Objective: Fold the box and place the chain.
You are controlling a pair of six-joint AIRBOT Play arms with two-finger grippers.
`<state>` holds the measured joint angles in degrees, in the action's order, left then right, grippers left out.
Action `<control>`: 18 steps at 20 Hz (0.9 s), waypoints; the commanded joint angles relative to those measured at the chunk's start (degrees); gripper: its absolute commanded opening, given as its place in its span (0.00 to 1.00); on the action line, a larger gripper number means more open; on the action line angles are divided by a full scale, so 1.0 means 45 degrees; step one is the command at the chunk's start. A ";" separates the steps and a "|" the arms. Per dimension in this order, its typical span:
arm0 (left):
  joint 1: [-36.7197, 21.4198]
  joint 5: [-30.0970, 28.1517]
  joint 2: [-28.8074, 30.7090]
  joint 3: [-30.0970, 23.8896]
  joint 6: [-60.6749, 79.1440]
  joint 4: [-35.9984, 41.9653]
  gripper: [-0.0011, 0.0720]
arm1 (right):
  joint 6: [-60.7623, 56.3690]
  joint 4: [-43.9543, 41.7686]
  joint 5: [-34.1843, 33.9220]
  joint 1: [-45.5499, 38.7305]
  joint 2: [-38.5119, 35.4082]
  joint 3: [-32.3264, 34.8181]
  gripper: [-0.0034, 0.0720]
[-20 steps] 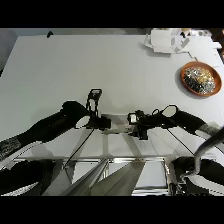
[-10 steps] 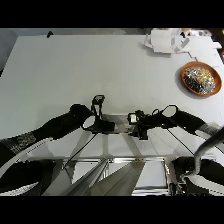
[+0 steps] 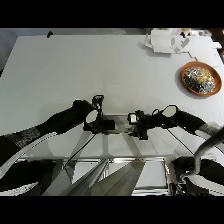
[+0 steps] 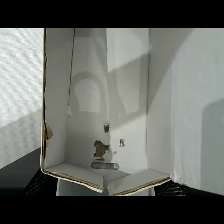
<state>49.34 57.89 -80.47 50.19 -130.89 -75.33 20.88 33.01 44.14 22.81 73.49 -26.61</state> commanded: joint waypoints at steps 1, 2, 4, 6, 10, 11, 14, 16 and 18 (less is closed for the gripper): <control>0.0024 0.0457 -0.0175 0.0053 -0.0627 -0.0044 0.16 | 0.0000 -0.0005 0.0005 -0.0005 -0.0010 0.0000 0.58; 0.0039 0.0403 -0.0194 0.0053 -0.0690 -0.0044 0.12 | 0.0000 -0.0005 0.0005 -0.0005 -0.0010 0.0000 0.58; 0.0068 0.0311 -0.0199 0.0053 -0.0685 -0.0078 0.02 | 0.0000 -0.0005 0.0005 -0.0005 -0.0010 0.0000 0.58; 0.0087 0.0272 -0.0199 0.0053 -0.0690 -0.0083 0.02 | 0.0000 -0.0005 0.0005 -0.0005 -0.0010 0.0000 0.58; 0.0087 0.0136 -0.0180 0.0053 -0.0675 -0.0015 0.45 | 0.0000 -0.0005 0.0005 -0.0005 -0.0010 0.0000 0.58; 0.0068 0.0146 -0.0136 0.0053 -0.0670 0.0015 0.55 | 0.0000 -0.0005 0.0005 -0.0005 -0.0010 0.0000 0.58; -0.0044 0.0165 0.0389 0.0053 -0.0573 0.0015 0.57 | 0.0000 -0.0005 0.0000 -0.0005 -0.0010 0.0000 0.58; -0.0204 0.0204 0.1054 0.0053 -0.0126 0.0019 0.57 | 0.0000 -0.0005 0.0005 -0.0005 -0.0010 0.0000 0.58; -0.0447 0.0330 0.1948 0.0049 0.0529 0.0015 0.57 | 0.0000 0.0000 0.0005 -0.0005 -0.0010 0.0000 0.58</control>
